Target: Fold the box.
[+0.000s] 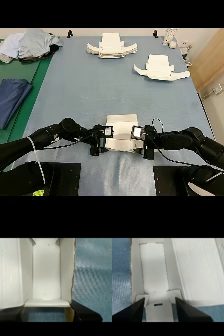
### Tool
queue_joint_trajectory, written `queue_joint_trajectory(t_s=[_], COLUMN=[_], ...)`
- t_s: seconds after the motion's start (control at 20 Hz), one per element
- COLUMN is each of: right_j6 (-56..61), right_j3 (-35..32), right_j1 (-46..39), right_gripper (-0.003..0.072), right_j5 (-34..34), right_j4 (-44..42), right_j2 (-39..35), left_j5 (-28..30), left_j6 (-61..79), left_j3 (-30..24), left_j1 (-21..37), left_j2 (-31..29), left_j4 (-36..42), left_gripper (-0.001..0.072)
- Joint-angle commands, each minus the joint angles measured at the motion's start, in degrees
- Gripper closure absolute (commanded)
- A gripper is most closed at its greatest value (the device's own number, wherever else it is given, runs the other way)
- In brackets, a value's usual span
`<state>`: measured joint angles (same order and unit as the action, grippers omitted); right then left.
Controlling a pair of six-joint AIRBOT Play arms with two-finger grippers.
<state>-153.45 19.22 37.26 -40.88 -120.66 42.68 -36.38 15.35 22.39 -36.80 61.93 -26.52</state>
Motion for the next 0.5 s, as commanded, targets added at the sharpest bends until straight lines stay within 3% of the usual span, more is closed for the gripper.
queue_joint_trajectory(t_s=[0.0, 0.25, 0.3, 0.4, 0.45], right_j6=[-0.13, 0.04, 2.21, 14.12, 22.40], right_j3=[0.00, 0.09, 0.24, 1.49, 2.64], right_j1=[0.02, 0.00, 0.00, -0.04, -0.04], right_gripper=[0.0072, 0.0085, 0.0159, 0.0394, 0.0460], right_j5=[0.33, -0.39, -1.25, -4.57, -6.67], right_j4=[-0.24, 0.63, 1.60, 6.84, 11.82], right_j2=[0.11, 0.09, -0.02, -0.66, -1.27], left_j5=[-0.09, -0.09, -0.09, -0.09, -0.09], left_j6=[0.09, 0.09, 0.09, 0.09, 0.09], left_j3=[-0.02, -0.02, -0.02, -0.02, -0.02], left_j1=[0.00, 0.00, 0.00, 0.00, 0.00], left_j2=[0.00, 0.00, 0.00, 0.00, 0.00], left_j4=[-0.04, -0.04, -0.04, -0.04, -0.04], left_gripper=[0.0189, 0.0189, 0.0189, 0.0189, 0.0189])
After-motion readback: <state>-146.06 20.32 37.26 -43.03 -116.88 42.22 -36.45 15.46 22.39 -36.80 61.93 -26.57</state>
